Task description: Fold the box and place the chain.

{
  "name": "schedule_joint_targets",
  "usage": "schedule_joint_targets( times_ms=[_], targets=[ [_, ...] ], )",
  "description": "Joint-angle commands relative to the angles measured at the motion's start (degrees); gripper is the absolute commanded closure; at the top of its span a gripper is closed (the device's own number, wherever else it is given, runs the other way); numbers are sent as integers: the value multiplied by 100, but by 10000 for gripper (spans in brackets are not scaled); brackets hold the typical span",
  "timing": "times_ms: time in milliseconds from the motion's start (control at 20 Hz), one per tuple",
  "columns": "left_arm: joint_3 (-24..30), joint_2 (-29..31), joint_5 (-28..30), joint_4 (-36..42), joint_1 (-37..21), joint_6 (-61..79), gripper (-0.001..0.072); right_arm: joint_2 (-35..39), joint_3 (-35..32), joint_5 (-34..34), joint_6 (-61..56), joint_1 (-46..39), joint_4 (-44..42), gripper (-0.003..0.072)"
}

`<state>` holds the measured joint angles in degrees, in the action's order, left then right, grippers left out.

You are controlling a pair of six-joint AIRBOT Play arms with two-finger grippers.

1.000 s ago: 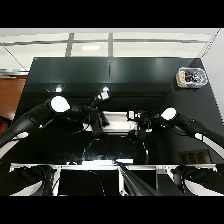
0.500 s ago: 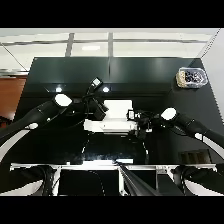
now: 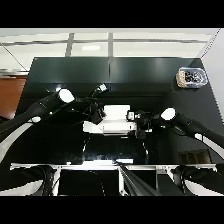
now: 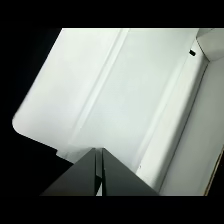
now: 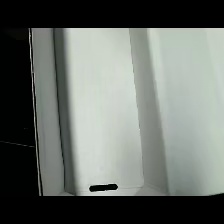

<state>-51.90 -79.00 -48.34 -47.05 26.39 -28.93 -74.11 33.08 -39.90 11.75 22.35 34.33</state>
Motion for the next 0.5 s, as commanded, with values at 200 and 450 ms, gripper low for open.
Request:
schedule_joint_targets(
  times_ms=[200, 450],
  targets=[
    [343, 1276, -1451, -1080, -289, -710, 685, -2, -2, 7, -11, 4, -2, 488],
    [1331, 1589, -640, -1062, -212, 345, 131, -2, -2, 7, -13, 4, -4, 488]
  ],
)
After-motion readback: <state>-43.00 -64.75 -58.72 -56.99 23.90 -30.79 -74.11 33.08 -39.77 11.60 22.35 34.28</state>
